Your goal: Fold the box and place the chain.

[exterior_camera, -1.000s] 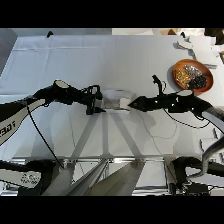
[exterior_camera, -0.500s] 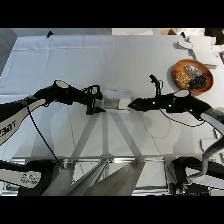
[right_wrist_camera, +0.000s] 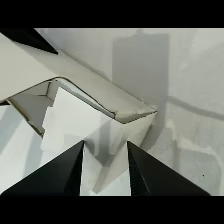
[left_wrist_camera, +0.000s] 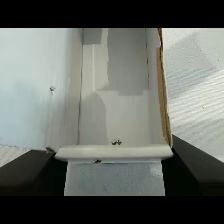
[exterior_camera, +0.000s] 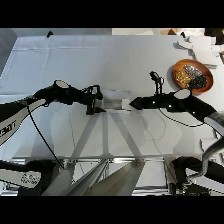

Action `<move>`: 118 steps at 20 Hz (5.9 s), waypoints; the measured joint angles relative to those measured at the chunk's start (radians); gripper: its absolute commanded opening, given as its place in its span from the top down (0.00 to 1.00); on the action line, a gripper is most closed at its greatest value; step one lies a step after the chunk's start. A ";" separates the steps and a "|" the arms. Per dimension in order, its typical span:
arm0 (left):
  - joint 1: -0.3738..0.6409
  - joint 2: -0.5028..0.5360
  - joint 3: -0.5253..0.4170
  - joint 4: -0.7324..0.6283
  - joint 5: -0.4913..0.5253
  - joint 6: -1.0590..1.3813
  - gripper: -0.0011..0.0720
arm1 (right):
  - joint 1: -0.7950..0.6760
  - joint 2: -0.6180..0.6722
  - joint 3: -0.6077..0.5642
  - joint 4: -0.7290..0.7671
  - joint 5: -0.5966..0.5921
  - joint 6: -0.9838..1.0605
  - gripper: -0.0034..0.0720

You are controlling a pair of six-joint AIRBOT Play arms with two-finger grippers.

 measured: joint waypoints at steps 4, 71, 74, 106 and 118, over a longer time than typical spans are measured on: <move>0.000 0.000 0.000 0.000 0.000 0.000 0.55 | 0.049 0.003 0.000 -0.055 -0.071 0.044 0.50; 0.000 0.000 0.000 0.000 0.001 -0.001 0.55 | 0.365 -0.091 0.225 -1.081 -0.075 1.212 0.62; 0.000 0.000 0.000 -0.003 0.002 -0.001 0.55 | 0.383 -0.093 0.226 -1.117 -0.077 1.237 0.77; 0.002 0.000 0.000 -0.001 0.003 -0.004 0.55 | 0.501 -0.352 0.533 -1.313 0.251 1.638 0.94; 0.000 0.000 0.000 0.002 -0.003 0.002 0.55 | 0.490 -0.276 0.534 -1.245 0.347 1.654 0.40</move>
